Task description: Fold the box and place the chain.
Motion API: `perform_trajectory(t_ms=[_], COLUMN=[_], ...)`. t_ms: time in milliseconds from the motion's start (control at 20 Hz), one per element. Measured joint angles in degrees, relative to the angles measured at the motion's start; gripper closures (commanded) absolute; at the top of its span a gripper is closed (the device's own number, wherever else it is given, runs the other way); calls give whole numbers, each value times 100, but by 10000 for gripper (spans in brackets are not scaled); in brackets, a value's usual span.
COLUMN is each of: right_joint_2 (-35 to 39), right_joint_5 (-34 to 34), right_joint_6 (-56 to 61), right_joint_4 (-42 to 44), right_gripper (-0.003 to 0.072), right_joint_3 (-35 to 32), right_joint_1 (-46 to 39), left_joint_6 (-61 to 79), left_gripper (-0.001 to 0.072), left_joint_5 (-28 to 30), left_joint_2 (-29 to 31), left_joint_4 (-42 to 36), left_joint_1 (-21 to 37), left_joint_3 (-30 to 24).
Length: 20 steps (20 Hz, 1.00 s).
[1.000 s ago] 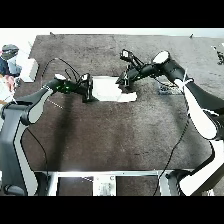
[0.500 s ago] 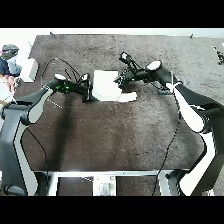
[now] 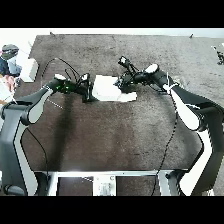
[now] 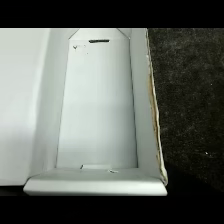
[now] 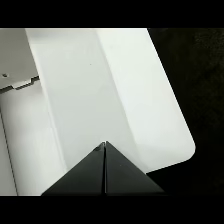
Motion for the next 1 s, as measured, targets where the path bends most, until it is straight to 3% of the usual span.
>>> perform_trajectory(t_ms=[300,350,450,600,1000], right_joint_2=[688,848,1060,1134,699], right_joint_5=[498,752,1207,1464,949], right_joint_6=[81,157,254,299,-212], right_joint_4=[-308,-494,-925,-1589,-2149], right_gripper=[652,500,-15,-26,-22], right_joint_3=[2,2,2,-61,-214], right_joint_1=[-2,-7,-4,-4,127], left_joint_6=[9,9,7,7,2], left_gripper=[480,481,481,481,481], left_joint_5=[0,0,0,0,0], left_joint_2=[2,2,2,2,2], left_joint_4=[2,2,2,2,2], left_joint_1=[0,0,0,0,0], left_joint_3=[0,0,0,0,0])
